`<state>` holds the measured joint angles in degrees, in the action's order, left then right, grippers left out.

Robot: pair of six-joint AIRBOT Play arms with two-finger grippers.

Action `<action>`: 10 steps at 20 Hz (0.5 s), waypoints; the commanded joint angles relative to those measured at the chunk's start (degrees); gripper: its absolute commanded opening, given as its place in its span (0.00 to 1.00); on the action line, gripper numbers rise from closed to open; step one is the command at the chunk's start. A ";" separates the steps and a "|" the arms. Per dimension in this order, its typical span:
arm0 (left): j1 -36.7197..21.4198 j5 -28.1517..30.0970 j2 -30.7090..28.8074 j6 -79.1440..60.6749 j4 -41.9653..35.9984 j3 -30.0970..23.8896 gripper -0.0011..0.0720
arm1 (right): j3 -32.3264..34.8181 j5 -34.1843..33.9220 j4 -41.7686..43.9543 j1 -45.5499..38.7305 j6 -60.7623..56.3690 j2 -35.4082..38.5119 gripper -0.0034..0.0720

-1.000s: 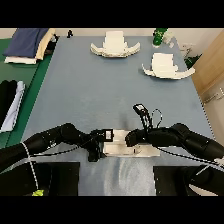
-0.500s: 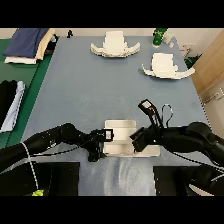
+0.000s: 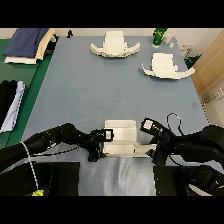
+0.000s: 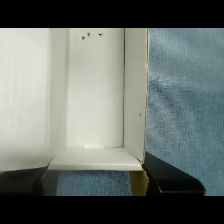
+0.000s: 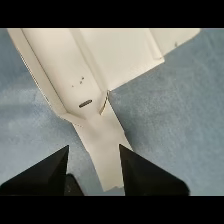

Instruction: Fold the box.

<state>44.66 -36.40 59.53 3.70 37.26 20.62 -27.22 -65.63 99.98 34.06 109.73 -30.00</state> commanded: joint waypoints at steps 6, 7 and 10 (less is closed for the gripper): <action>-0.02 -0.02 0.02 -0.02 0.02 0.02 0.65 | 0.22 3.89 1.25 0.00 11.72 -9.14 0.69; -0.02 -0.02 0.00 0.00 0.02 0.02 0.65 | 0.22 4.79 1.44 0.00 13.22 -9.27 0.69; -0.02 -0.02 0.00 -0.02 0.04 0.02 0.65 | 0.24 7.41 1.73 0.00 15.78 -9.27 0.69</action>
